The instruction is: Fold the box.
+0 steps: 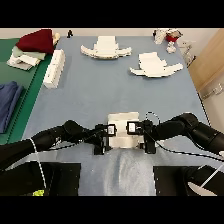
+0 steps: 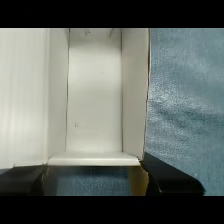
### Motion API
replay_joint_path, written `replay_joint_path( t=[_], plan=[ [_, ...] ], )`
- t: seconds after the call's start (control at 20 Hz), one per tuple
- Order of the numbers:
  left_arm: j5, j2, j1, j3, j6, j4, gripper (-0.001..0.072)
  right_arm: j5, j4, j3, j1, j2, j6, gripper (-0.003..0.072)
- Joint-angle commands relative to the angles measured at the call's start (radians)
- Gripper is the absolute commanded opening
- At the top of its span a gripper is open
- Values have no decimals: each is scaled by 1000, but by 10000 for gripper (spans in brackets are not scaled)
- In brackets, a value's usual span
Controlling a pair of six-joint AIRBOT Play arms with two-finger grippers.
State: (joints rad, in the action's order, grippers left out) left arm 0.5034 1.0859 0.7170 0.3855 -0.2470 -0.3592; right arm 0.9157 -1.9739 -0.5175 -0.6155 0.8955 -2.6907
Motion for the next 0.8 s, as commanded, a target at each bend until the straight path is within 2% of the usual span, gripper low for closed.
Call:
replay_joint_path(
  t=[0.0,0.2,0.3,0.4,0.45,0.5,0.7,0.75],
  plan=[
    [-3,-1,0,1,1,1,515,-2,-24,1,-3,5,0,604],
    [-3,-1,0,1,1,1,515,19,-22,0,-3,0,10,572],
    [-3,-1,0,1,1,1,515,43,18,-3,-3,-20,139,287],
    [-3,-1,0,1,1,1,515,84,124,-4,-3,-50,388,233],
    [-3,-1,0,1,1,1,515,132,204,-8,-3,-64,531,60],
    [-3,-1,0,1,1,1,515,185,294,-12,-2,-81,702,14],
    [-3,-1,0,1,1,1,515,446,671,-61,17,-142,1381,3],
    [-3,-1,0,1,1,1,515,486,721,-68,37,-155,1466,2]
  ],
)
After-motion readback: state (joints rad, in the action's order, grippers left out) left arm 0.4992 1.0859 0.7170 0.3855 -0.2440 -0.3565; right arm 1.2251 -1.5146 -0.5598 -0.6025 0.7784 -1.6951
